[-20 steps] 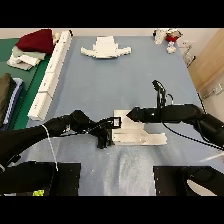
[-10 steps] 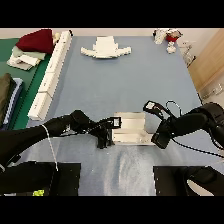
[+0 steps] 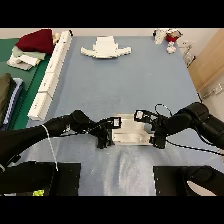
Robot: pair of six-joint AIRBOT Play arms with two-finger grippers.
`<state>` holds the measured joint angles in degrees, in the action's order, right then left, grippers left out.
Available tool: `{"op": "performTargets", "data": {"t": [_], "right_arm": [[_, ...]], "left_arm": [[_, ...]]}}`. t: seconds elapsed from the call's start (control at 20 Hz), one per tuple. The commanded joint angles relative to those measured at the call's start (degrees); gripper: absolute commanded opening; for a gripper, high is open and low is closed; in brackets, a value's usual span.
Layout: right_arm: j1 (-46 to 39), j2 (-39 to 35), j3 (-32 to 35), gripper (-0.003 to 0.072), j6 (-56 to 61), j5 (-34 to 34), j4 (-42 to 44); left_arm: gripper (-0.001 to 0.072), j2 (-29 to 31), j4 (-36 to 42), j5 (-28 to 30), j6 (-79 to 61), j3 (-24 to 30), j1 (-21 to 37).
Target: Fold the box.
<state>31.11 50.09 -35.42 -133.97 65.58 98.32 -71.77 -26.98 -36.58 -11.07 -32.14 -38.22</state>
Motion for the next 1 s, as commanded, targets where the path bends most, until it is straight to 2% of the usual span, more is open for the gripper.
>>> {"op": "performTargets", "data": {"t": [0.0,0.05,0.1,0.2,0.3,0.35,0.95], "right_arm": [[2.3,1.3,0.2,0.0510,-2.2,-3.1,0.1],[2.6,2.1,0.2,0.0500,-2.2,-3.5,0.1],[3.0,2.5,0.2,0.0446,-2.2,-4.2,0.5],[4.1,2.6,0.4,0.0288,-2.6,-4.9,0.5],[5.1,2.6,0.4,0.0252,-2.6,-4.9,0.5],[5.7,2.6,0.4,0.0147,-2.6,-4.9,0.5],[6.4,3.5,1.9,0.0148,-4.1,-9.8,3.5]], "left_arm": [[0.0471,0.0,0.0,0.0,0.0,0.0,0.0],[0.0471,0.0,0.0,0.0,0.0,0.0,0.0],[0.0471,0.0,0.0,0.0,0.0,0.0,0.0],[0.0471,0.0,0.0,0.0,0.0,0.0,0.0],[0.0471,0.0,0.0,0.0,0.0,0.0,0.0],[0.0471,0.0,0.0,0.0,0.0,0.0,0.0],[0.0471,0.0,0.0,0.0,0.0,0.0,0.0]]}}
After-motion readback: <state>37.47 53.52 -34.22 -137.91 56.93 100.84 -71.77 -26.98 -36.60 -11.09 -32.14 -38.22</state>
